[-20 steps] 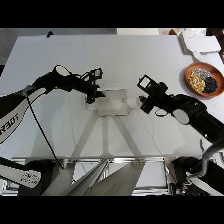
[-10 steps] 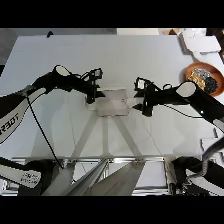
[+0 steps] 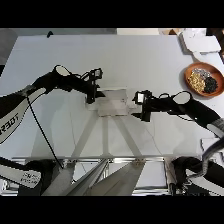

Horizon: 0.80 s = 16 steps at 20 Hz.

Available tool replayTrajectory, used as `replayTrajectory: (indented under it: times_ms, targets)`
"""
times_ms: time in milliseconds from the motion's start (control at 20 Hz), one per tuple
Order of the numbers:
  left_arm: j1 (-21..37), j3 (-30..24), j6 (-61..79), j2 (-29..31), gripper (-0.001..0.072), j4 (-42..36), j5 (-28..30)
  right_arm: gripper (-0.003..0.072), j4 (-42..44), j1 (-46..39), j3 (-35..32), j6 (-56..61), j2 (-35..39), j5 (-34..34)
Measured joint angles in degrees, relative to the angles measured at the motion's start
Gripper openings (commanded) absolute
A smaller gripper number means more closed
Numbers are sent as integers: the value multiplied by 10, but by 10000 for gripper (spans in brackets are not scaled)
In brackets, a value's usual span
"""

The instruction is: Fold the box and place the chain.

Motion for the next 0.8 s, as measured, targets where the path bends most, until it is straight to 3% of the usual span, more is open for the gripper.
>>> replayTrajectory:
  times_ms: [450, 800]
  targets:
    - [0, 0, 0, 0, 11, 0, 0, 700, 52, 6, -33, -66, -13, -47]
    - [0, 0, 0, 0, 11, 0, 0, 699, 167, 17, -40, -162, -47, -50]
